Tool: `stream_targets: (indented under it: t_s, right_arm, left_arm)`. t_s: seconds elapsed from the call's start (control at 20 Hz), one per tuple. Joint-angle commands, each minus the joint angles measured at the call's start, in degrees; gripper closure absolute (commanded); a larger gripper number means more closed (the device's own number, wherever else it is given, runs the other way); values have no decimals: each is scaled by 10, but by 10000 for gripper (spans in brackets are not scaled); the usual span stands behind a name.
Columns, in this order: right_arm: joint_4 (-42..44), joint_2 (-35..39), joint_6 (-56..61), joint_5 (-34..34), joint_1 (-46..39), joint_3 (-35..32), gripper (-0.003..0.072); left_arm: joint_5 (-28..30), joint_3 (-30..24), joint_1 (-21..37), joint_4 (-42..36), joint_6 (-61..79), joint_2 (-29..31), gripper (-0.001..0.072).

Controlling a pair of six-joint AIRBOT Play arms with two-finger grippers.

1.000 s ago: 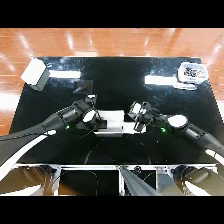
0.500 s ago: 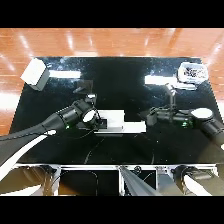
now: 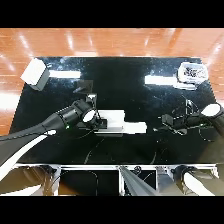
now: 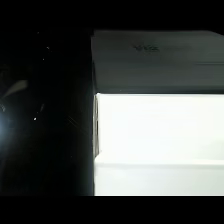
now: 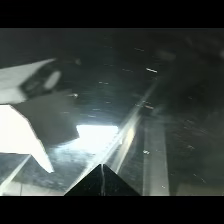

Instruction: Fold the box and place the chain.

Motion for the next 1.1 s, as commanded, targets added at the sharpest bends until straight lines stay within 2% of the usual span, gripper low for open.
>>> stream_targets:
  t_s: [0.0,0.25,0.35,0.55,0.6,0.65,1.05]
  right_arm:
    - [3,-30,35,-19,19,-1,641]
    - [37,-85,35,-106,133,-1,641]
    - [79,-94,30,-137,160,0,642]
    - [150,-95,-19,-137,195,8,638]
    - [160,-95,-27,-129,201,14,435]
    - [162,-95,-32,-122,206,22,159]
    - [172,-95,-43,-100,258,86,153]
  left_arm:
    - [-2,0,0,-1,1,0,688]
    - [-4,0,0,-2,1,0,688]
    - [-5,0,0,-2,1,0,688]
    - [-3,0,0,-2,1,0,688]
    - [-3,0,0,-2,1,0,688]
    - [-3,0,0,-2,1,0,688]
    - [-3,0,0,-2,1,0,688]
